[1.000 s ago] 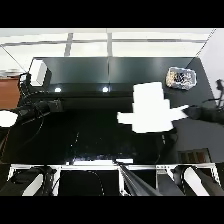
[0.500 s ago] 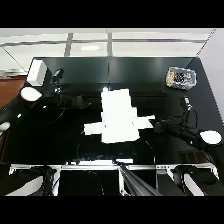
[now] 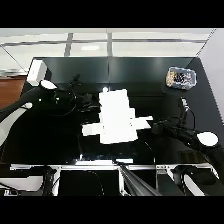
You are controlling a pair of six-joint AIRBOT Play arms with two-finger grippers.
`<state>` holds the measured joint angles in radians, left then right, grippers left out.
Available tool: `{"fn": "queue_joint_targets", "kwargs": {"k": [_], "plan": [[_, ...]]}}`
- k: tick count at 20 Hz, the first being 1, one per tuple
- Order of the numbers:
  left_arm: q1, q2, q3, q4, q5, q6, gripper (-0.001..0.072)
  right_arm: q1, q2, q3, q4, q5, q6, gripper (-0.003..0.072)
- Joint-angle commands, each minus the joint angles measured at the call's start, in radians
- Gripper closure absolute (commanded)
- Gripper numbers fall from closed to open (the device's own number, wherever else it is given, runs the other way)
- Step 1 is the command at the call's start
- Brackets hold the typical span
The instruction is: Fold the box and place the chain.
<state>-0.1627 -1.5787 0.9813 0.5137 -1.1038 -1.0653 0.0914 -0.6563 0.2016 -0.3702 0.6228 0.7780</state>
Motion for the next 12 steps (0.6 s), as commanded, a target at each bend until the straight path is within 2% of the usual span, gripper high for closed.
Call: {"fn": "queue_joint_targets", "kwargs": {"k": [1,5,7,8,11,12], "plan": [[-0.003,-0.080,0.033,-0.138,-0.103,0.114,0.0020,0.003,0.001,0.000,0.000,-0.003,0.001,0.0673],[-0.059,-0.172,0.119,-0.151,-0.255,0.233,0.0020,0.003,0.001,0.000,0.000,-0.003,0.001,0.0673],[-0.098,-0.211,0.178,-0.078,-0.306,0.251,0.0024,0.003,0.001,0.000,0.000,-0.003,0.001,0.0673],[-0.117,-0.226,0.209,-0.012,-0.321,0.252,0.0048,0.003,0.001,0.000,0.000,-0.003,0.001,0.0673],[-0.148,-0.273,0.292,0.126,-0.415,0.253,0.0252,0.003,0.001,0.000,-0.001,-0.003,0.001,0.0673],[-0.148,-0.280,0.304,0.134,-0.438,0.268,0.0273,0.003,0.001,0.000,-0.001,-0.003,0.001,0.0673]]}}
